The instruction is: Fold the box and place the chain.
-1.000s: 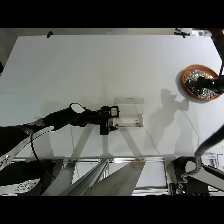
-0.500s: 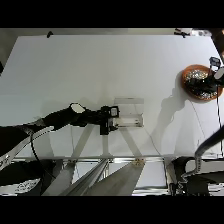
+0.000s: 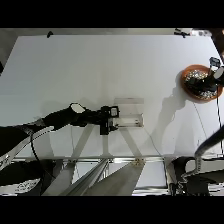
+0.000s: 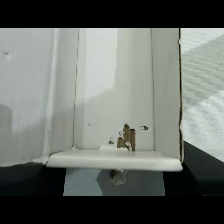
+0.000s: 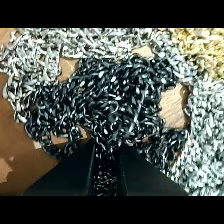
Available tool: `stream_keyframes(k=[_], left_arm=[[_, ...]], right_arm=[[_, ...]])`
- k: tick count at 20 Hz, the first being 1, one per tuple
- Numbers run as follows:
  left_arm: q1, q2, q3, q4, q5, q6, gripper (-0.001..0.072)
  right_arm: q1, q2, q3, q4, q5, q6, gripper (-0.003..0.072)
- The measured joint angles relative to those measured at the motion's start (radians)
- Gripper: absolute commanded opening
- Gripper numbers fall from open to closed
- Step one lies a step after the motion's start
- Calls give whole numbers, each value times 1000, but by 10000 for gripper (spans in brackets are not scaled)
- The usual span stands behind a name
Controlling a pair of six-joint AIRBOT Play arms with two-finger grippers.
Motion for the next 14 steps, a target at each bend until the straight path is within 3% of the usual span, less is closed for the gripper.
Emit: stream_keyframes(k=[7,14], left_arm=[[0,0,0,0,0,0,173],[0,0,0,0,0,0,173]], right_arm=[[0,130,0,-2,19,-14,9],[15,376,2,-4,37,-75,8]])
